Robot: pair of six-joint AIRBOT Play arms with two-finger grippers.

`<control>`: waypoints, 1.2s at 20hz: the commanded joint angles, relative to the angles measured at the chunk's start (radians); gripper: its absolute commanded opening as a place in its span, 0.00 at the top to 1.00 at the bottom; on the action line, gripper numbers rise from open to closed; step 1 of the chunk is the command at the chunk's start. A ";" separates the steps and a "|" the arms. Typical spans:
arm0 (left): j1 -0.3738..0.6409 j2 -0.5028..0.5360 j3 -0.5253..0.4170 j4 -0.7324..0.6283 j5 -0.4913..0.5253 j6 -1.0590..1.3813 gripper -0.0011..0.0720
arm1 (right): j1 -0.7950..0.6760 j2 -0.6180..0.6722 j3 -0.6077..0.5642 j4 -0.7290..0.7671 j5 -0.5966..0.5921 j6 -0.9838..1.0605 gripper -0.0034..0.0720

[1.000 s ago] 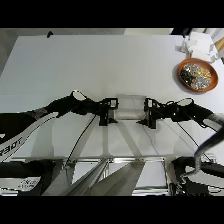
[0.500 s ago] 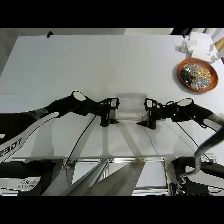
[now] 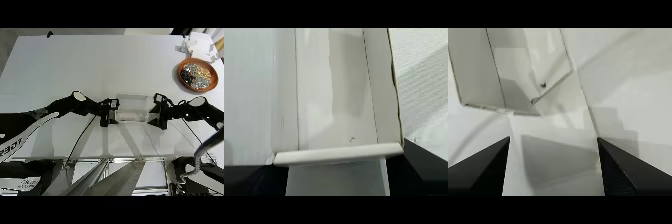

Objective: Fold the box and place the chain.

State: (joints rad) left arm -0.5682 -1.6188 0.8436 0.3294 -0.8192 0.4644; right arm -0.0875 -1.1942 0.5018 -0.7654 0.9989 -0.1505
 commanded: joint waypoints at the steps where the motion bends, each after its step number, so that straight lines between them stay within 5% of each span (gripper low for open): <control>1: 0.000 0.000 0.000 0.000 0.000 -0.001 0.89 | -0.093 0.136 0.001 -0.072 0.121 0.163 0.29; 4: 0.000 0.000 0.000 0.000 0.000 -0.001 0.89 | -0.117 0.255 0.001 -0.058 0.176 0.276 0.61; 6: 0.000 0.001 0.000 0.000 -0.001 -0.001 0.89 | -0.117 0.286 0.001 0.059 0.251 0.285 0.92; 10: 0.000 0.001 0.000 0.000 -0.002 -0.001 0.89 | -0.011 0.284 0.001 0.332 0.100 0.284 0.92; 16: 0.000 0.001 0.000 0.000 -0.003 -0.001 0.89 | 0.290 0.234 0.001 0.387 -0.298 0.342 0.93; 20: 0.000 0.001 0.000 0.000 -0.004 -0.001 0.89 | 0.292 0.151 0.001 0.402 -0.450 0.391 0.93; 24: 0.000 0.001 0.000 0.000 -0.004 -0.001 0.89 | 0.259 0.070 0.001 0.399 -0.461 0.414 0.93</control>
